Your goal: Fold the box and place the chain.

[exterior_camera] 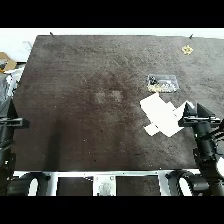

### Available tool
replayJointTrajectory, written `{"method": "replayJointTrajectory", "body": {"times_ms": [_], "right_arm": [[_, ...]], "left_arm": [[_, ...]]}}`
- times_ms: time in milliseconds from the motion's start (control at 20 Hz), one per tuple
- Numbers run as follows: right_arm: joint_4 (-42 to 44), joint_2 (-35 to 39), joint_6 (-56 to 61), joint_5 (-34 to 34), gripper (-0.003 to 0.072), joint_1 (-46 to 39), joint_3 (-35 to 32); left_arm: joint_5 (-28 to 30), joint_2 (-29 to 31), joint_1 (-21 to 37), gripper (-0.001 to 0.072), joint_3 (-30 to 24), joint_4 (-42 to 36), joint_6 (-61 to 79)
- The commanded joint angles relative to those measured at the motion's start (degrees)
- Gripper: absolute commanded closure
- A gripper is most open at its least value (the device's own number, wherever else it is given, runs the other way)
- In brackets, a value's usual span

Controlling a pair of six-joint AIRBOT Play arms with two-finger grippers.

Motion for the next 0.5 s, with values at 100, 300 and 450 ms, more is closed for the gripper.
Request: {"method": "replayJointTrajectory", "body": {"times_ms": [100,300,450], "right_arm": [[0.0,0.0,0.0,0.0,0.0271,0.0,0.0],[0.0,0.0,0.0,-0.3,0.0271,0.0,0.0],[0.0,0.0,0.2,-0.2,0.027,0.0,0.3]], "left_arm": [[0.0,0.0,0.0,0.0698,0.0,0.0,0.0],[0.0,0.0,0.0,0.0698,0.0,0.0,0.0],[0.0,0.0,0.0,0.0698,0.0,0.0,0.0]]}}
